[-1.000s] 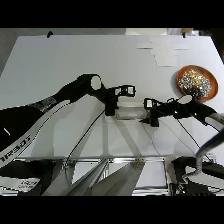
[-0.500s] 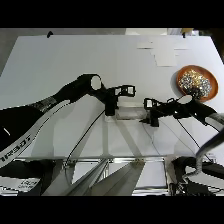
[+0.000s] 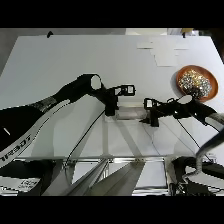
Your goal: Fold the box and place the chain.
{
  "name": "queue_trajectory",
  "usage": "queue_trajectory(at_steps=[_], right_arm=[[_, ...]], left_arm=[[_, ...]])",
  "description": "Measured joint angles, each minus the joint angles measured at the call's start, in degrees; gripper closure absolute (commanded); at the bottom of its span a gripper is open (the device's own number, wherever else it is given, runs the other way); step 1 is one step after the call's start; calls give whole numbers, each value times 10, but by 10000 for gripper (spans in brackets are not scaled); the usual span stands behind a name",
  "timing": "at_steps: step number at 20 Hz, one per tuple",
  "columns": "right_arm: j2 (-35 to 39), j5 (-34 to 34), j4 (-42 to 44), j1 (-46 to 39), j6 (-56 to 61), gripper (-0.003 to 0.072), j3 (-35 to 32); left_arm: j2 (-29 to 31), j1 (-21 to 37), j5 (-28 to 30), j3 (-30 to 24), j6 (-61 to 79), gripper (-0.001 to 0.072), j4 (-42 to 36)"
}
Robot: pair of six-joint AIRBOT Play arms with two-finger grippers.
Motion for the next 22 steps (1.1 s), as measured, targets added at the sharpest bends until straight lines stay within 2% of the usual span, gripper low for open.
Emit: queue_trajectory(at_steps=[1,2,3,8,9,10,13,18,20,22], right_arm=[[0,0,0,0,0,258,0],[0,0,0,0,0,258,0],[0,0,0,0,0,258,0],[0,0,0,0,0,258,0],[0,0,0,0,0,258,0],[0,0,0,0,0,258,0],[0,0,0,0,0,258,0],[0,0,0,0,0,258,0],[0,0,0,0,0,258,0],[0,0,0,0,0,258,0]], left_arm=[[2,0,-5,0,0,292,0],[5,0,-6,0,0,160,3],[9,0,-12,0,-1,132,4],[44,0,-56,0,-19,137,26],[55,0,-64,0,-35,185,38],[68,0,-72,0,-56,369,54],[112,0,-111,0,-122,702,92],[166,-14,-169,-1,-190,707,79],[169,-36,-162,-5,-202,706,66],[160,-64,-129,-8,-209,706,53]])
